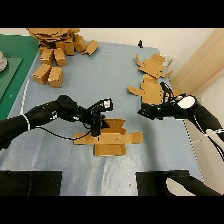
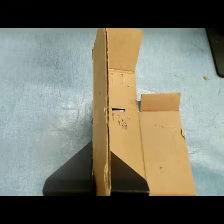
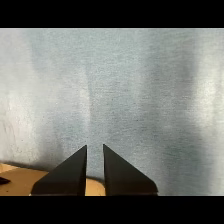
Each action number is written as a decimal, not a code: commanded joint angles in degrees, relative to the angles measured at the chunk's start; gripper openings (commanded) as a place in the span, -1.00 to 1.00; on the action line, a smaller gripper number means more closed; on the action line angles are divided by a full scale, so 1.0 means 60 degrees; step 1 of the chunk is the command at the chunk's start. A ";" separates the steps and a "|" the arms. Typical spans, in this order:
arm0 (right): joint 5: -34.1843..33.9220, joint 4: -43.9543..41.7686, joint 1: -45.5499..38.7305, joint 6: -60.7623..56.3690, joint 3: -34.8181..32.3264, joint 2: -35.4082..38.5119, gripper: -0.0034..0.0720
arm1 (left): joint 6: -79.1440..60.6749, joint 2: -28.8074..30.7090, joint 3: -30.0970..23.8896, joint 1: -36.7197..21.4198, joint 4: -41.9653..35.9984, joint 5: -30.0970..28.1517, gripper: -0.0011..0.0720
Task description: Fold the box.
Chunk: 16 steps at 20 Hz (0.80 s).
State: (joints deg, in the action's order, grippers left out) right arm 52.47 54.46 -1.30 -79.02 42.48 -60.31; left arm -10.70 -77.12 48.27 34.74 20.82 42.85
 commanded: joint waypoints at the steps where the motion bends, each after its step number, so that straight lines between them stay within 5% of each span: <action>1: 0.0011 -0.0007 0.0004 0.0084 0.0007 -0.0007 -0.50 | 0.0073 -0.0004 -0.0033 0.0098 0.0011 -0.0153 -0.94; 10: 0.0098 -0.0004 0.0004 0.0106 0.0007 -0.0007 -0.51 | 0.0790 -0.0004 -0.0102 0.0106 0.0000 0.0973 -0.94; 16: 0.0109 -0.0004 0.0004 0.0102 0.0007 -0.0007 -0.51 | 0.0783 -0.0004 -0.0375 0.0102 0.0000 0.0896 -0.94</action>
State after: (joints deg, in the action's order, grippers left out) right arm 53.08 54.43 -1.30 -78.41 42.48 -60.31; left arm -6.24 -77.10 46.44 35.38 20.84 48.21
